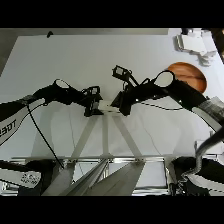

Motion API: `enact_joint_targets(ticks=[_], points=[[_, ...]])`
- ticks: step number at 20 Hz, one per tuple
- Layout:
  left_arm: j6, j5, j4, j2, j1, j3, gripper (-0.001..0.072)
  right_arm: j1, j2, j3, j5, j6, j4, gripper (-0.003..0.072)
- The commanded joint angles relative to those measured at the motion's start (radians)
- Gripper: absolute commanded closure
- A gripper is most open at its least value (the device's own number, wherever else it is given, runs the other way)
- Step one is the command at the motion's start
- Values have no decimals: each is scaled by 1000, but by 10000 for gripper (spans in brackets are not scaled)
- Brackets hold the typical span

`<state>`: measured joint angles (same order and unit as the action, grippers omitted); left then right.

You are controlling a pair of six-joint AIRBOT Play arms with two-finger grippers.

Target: Fold the box and place the chain.

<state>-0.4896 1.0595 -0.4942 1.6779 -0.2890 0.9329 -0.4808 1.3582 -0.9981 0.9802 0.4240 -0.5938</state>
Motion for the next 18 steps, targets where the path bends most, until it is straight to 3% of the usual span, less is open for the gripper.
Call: enact_joint_targets(ticks=[1, 8, 14, 18], points=[[0, -1, 0, 0, 0, 0, 392, -1, 65, 29, -31, 46, 211, 673], [0, -1, 0, 0, 0, 0, 392, -1, 244, 93, -76, 51, 269, 674], [0, -1, 0, 0, 0, 0, 392, -1, 230, 92, -79, 51, 280, 674], [0, -1, 0, 0, 0, 0, 392, -1, 149, 92, -84, 75, 277, 674]])
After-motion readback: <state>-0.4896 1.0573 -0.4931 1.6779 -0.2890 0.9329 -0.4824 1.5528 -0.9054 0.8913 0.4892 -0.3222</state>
